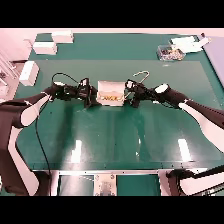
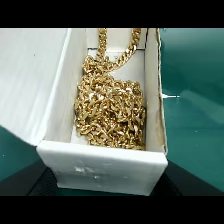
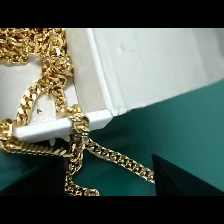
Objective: Fold the box and place the chain.
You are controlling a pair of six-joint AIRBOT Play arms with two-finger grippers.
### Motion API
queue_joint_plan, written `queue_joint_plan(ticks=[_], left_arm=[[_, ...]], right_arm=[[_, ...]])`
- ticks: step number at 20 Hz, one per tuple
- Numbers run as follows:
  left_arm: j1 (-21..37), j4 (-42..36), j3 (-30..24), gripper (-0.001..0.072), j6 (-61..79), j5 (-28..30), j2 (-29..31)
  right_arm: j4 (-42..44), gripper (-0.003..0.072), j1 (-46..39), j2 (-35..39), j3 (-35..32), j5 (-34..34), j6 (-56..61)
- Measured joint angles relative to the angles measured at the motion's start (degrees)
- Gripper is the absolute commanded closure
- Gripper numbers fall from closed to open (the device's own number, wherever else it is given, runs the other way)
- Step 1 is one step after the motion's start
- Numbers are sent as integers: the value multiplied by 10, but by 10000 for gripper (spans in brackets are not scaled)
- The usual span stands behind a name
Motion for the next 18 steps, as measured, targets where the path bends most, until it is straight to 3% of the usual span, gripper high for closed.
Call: queue_joint_plan(ticks=[7, 9, 11, 13, 16, 18], left_arm=[[0, 1, 0, 227, 0, 0, 0], [1, 1, 0, 227, 0, 0, 0], [1, 1, 0, 227, 0, 0, 0], [1, -1, 0, 227, 0, 2, 0], [0, -1, 0, 227, 0, 1, 0], [0, -1, 0, 227, 0, 1, 0]], right_arm=[[12, 62, 5, -10, 3, 50, -10], [12, 254, 5, -11, 5, 61, -18], [11, 298, 5, -12, 6, 69, -28], [11, 412, 5, -12, 6, 66, -35], [11, 429, 6, -12, 7, 43, -40], [11, 511, 6, -12, 7, 28, -42]])
